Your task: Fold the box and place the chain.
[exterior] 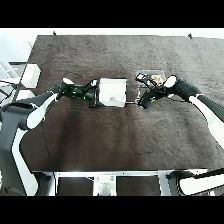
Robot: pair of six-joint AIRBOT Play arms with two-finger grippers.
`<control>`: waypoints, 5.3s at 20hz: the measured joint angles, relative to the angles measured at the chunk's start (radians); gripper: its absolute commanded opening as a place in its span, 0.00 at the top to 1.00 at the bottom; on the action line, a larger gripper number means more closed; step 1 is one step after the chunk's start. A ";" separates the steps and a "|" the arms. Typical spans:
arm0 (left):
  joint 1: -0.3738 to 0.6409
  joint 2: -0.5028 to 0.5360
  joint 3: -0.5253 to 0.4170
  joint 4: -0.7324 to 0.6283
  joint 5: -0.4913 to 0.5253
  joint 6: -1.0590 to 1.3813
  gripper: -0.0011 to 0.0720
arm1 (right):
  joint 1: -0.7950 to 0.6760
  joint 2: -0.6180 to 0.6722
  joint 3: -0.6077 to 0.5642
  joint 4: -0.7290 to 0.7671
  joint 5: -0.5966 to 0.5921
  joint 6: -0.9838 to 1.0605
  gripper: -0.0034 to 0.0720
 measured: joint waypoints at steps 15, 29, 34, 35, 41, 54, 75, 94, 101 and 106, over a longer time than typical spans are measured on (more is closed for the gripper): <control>0.000 0.000 0.000 0.000 0.002 0.000 0.46 | 0.016 -0.064 0.054 0.019 -0.025 -0.023 0.94; 0.000 0.000 0.000 0.000 0.000 0.000 0.46 | 0.036 0.229 0.222 0.123 0.107 -0.017 0.94; 0.000 0.000 0.000 0.000 0.000 0.000 0.46 | 0.090 0.347 0.315 0.167 0.057 0.012 0.94; 0.000 0.000 0.000 0.000 0.000 0.000 0.46 | 0.106 0.357 0.330 0.171 0.043 0.026 0.94; 0.000 0.000 0.000 0.000 0.000 0.000 0.46 | 0.224 0.365 0.366 0.182 -0.061 0.108 0.94; 0.000 0.000 0.000 0.000 0.001 0.000 0.46 | 0.312 0.034 0.182 0.183 -0.122 0.216 0.68; 0.000 0.000 0.000 0.000 0.000 0.000 0.46 | 0.025 -0.049 0.089 0.005 0.018 -0.058 0.36; 0.000 0.000 0.000 0.000 0.000 0.000 0.46 | 0.003 -0.167 0.149 -0.051 0.017 -0.149 0.94; 0.000 0.000 0.000 0.000 0.001 0.000 0.46 | 0.005 -0.122 0.243 0.025 0.219 -0.104 0.94; 0.000 0.000 0.000 0.000 0.001 0.000 0.46 | 0.005 0.024 0.333 0.164 0.259 -0.098 0.94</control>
